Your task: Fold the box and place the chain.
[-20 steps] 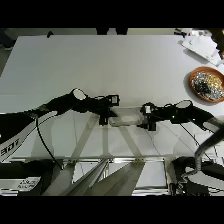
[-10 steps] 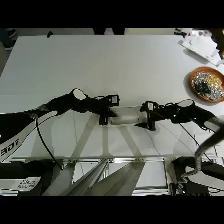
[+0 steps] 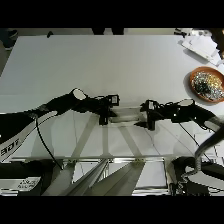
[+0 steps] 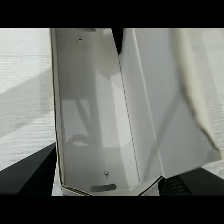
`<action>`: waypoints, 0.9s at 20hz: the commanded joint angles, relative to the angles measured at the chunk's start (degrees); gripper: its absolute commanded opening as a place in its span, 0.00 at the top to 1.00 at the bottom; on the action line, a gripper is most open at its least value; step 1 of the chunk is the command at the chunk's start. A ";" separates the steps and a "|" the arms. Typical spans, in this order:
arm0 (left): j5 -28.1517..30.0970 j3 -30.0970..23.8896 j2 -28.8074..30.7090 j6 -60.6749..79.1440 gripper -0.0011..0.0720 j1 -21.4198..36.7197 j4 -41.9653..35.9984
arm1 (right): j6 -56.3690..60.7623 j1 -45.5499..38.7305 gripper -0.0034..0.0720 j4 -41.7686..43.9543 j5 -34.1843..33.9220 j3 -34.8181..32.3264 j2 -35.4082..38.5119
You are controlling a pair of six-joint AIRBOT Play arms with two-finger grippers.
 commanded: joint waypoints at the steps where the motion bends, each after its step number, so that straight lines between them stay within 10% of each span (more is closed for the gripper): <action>1: 0.02 0.02 0.04 0.02 0.97 -0.02 0.00 | -0.02 0.00 0.20 -2.29 -2.64 0.02 -0.37; 18: 0.02 0.02 0.04 0.02 0.97 -0.02 0.00 | 1.79 1.66 0.34 -5.18 -3.34 -0.04 -0.79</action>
